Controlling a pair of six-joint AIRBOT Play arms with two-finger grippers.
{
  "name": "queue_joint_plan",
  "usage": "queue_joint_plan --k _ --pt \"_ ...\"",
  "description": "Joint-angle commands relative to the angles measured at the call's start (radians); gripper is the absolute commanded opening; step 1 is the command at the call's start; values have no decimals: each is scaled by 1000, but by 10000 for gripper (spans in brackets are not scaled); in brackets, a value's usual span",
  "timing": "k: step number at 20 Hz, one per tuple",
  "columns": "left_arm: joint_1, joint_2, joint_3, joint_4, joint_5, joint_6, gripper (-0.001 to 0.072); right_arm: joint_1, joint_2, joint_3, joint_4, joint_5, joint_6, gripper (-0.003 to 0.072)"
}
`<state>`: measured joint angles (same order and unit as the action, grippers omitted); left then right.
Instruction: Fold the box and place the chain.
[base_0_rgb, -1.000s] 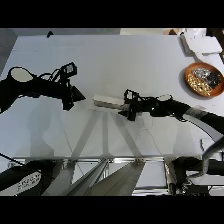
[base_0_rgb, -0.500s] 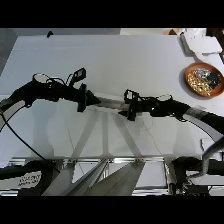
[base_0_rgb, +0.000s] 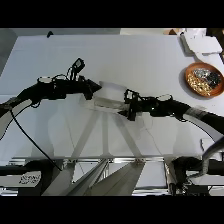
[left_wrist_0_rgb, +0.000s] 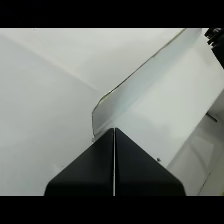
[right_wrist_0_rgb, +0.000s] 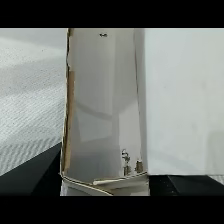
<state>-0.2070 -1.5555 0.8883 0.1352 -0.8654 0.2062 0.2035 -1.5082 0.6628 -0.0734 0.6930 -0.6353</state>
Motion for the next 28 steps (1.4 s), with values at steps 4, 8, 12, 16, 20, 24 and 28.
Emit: queue_joint_plan --k 4,8,12,16,20,24,28 --pt "-29 -38 0 64 17 -16 6 0 0 0 -2 -1 -1 448" --pt "-34 -38 0 202 17 -89 3 0 0 0 -2 -1 -1 448" --pt "-34 -37 0 211 16 -101 3 0 0 0 -1 -1 -1 448" --pt "-34 -18 0 210 16 -100 6 0 0 0 -2 -1 -1 448" --pt "-13 55 0 217 4 -99 7 0 0 0 -1 -1 -1 448" --pt "36 83 0 219 -127 -102 8 0 0 0 -2 -1 -1 448" --pt "40 138 0 269 -163 -101 9 0 0 0 -1 -1 -1 448"
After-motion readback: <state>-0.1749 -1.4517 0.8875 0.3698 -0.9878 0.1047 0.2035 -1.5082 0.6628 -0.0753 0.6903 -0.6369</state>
